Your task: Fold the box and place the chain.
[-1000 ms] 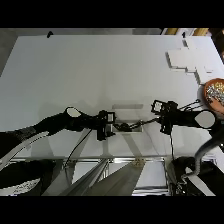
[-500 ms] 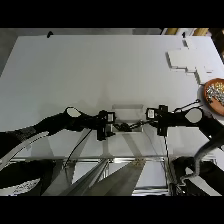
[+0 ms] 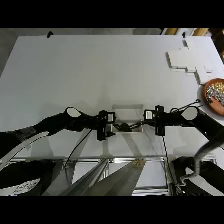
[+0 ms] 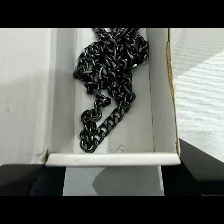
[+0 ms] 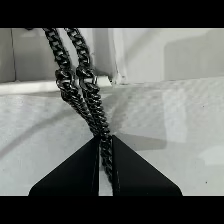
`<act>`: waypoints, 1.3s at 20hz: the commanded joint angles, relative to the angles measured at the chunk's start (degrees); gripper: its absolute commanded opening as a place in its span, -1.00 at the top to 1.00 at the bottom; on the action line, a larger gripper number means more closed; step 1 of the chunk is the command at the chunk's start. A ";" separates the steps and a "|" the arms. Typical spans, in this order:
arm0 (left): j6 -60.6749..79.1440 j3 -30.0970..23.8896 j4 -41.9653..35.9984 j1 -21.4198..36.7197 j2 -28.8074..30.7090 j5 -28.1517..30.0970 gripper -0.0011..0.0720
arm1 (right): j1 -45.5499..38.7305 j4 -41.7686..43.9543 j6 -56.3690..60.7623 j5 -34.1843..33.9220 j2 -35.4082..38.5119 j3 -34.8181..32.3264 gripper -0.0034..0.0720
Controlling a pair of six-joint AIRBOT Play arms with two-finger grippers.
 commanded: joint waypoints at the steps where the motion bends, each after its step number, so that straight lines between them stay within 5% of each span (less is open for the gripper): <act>1: 0.02 -0.02 0.02 0.02 -0.02 0.00 0.28 | 0.07 -1.60 -0.44 0.20 -0.13 0.00 0.83; 8: 0.02 0.00 0.02 0.02 -0.02 0.00 0.28 | 0.07 -11.10 15.43 3.58 12.24 0.00 0.86; 12: 0.02 0.00 0.02 0.00 -0.02 0.00 0.28 | 0.07 5.14 23.41 9.57 21.33 -0.02 0.86; 17: 0.02 -0.02 0.02 0.00 -0.02 0.00 0.28 | 1.55 24.96 23.76 18.25 22.82 -0.04 0.86; 20: 0.02 0.00 0.02 0.02 -0.02 0.00 0.28 | 9.01 25.11 23.80 14.60 22.80 -0.09 0.86; 26: 0.02 0.00 0.02 0.00 -0.02 0.00 0.28 | 20.79 23.85 28.50 -3.52 18.51 -0.09 0.86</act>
